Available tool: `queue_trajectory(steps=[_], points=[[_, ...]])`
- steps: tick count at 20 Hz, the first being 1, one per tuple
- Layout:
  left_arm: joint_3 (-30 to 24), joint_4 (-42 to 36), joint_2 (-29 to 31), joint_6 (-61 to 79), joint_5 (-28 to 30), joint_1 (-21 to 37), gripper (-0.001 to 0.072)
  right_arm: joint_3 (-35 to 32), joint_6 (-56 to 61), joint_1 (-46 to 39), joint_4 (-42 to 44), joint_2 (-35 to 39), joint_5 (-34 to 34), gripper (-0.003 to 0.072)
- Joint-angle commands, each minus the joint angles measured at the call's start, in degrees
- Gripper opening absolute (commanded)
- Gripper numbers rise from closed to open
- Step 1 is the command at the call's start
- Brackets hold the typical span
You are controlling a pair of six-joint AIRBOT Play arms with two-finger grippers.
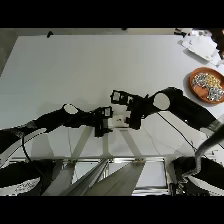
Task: Fold the box and place the chain.
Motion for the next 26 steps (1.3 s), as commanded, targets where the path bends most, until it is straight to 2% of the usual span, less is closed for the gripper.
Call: queue_trajectory(steps=[1,4,5,6,7,8,10,12,13,15,18,22,26], points=[[0.0,-0.1,0.0,-0.1,0.3,0.0,0.0012,0.0,0.0,0.0,1.7,3.8,-1.8,0.0551],[0.0,-0.1,0.0,-0.1,0.3,0.0,0.0012,-0.1,2.2,0.0,1.6,7.7,-1.9,0.0543],[0.0,-0.1,0.0,-0.1,0.3,0.0,0.0012,-0.2,3.7,0.0,1.7,8.8,-1.7,0.0472],[0.0,-0.1,0.0,-0.1,0.3,0.0,0.0012,-0.3,5.9,0.0,1.7,9.6,-1.7,0.0283],[0.0,-0.1,0.0,-0.1,0.3,0.0,0.0012,-0.9,8.0,0.0,2.4,10.3,-2.1,0.0058],[0.0,-0.1,0.0,-0.1,0.3,0.0,0.0012,-2.4,10.4,0.0,4.3,10.8,-3.9,0.0012],[0.0,-0.1,0.0,-0.1,0.3,0.0,0.0012,-7.2,12.9,0.0,10.3,10.9,-9.2,0.0012],[0.0,-0.1,0.0,-0.1,0.3,0.0,0.0012,-13.2,12.5,0.0,19.7,10.9,-17.8,0.0009],[0.0,-0.1,0.0,-0.1,0.3,0.0,0.0012,-16.4,10.9,0.0,25.7,10.9,-22.2,0.0009],[0.0,-0.1,0.0,-0.1,0.3,0.0,0.0012,-20.2,6.2,0.0,34.6,10.9,-26.3,0.0009],[0.0,-0.1,0.0,-0.1,0.3,0.0,0.0012,-23.3,0.8,0.1,41.7,10.8,-26.8,0.0008],[0.0,-0.1,0.0,-0.1,0.3,0.0,0.0012,-23.8,-1.2,0.3,42.4,10.8,-24.2,0.0008],[0.0,-0.1,0.0,-0.1,0.3,0.0,0.0012,-23.9,-2.3,3.2,42.4,9.8,-24.6,0.0008]])
